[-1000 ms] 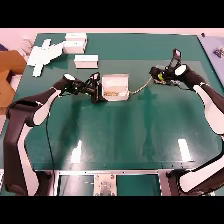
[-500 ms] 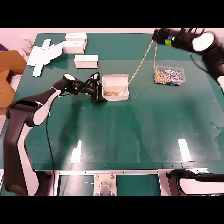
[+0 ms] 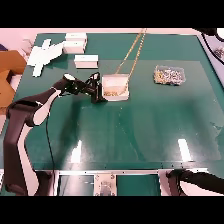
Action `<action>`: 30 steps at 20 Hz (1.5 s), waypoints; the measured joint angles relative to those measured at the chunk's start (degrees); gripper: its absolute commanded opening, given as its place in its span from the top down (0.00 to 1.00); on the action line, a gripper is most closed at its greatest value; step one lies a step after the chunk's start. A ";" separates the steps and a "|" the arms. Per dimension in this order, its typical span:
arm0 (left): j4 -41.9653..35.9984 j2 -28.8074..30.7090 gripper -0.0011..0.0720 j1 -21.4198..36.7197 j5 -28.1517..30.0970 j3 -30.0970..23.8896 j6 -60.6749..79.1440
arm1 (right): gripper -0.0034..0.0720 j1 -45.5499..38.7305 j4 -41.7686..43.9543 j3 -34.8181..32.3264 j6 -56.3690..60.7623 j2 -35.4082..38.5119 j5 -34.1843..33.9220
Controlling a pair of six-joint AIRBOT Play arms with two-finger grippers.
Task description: Fold the box and place the chain.
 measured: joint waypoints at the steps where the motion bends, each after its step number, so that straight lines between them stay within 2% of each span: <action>1: -0.02 0.00 0.26 0.00 0.00 0.00 0.00 | 0.95 0.72 -0.13 0.11 -0.04 0.52 1.05; 17: 0.00 0.00 0.26 0.00 0.15 0.00 0.00 | 0.95 7.39 -2.03 -0.07 -0.31 4.74 9.16; 24: 0.00 0.00 0.26 0.00 0.15 0.00 -0.02 | 0.95 7.93 -3.41 -5.11 -0.31 4.52 10.64; 30: 0.00 0.00 0.26 0.00 0.15 0.00 -0.02 | 0.95 7.96 -3.13 -9.31 -0.28 2.23 8.28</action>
